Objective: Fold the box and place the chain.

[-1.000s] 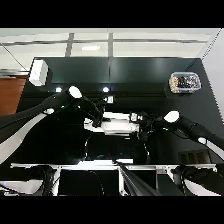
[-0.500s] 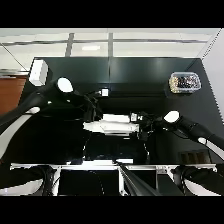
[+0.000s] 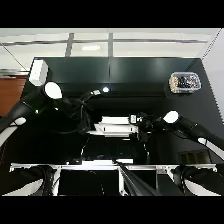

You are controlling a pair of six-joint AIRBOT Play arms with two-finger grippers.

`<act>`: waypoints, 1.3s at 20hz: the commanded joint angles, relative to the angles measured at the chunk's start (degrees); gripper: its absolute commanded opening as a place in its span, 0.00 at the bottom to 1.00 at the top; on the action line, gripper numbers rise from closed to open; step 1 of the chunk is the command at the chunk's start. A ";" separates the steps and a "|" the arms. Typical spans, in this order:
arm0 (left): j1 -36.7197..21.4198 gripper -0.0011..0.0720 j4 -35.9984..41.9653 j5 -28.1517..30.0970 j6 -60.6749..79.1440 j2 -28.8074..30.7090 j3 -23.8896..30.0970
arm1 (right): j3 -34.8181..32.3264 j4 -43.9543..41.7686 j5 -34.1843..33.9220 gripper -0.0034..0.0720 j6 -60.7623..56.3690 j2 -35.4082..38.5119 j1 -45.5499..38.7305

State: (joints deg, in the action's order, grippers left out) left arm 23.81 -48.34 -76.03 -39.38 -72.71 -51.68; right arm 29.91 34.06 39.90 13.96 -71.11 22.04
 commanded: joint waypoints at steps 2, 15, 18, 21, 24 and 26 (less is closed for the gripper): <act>2.29 0.05 30.58 15.56 8.61 0.35 6.84 | -0.04 0.02 -0.09 0.45 0.00 -0.04 0.02; 3.69 0.05 13.14 35.47 10.34 -8.28 6.82 | -0.04 0.02 -0.11 0.45 0.00 -0.04 0.02; 4.39 0.05 13.92 34.71 10.16 -8.46 6.36 | -0.04 0.02 -0.13 0.45 0.00 -0.04 0.02; 3.08 0.05 10.05 31.02 6.49 -6.78 3.65 | -0.04 0.02 -0.33 0.45 0.00 -0.04 0.02; -0.72 0.05 3.06 27.23 -1.40 0.22 2.75 | -0.04 0.04 -0.46 0.45 0.00 -0.07 0.02; -4.66 0.05 3.19 27.61 -1.31 7.04 5.51 | -0.04 0.02 -0.50 0.45 -0.02 -0.07 0.02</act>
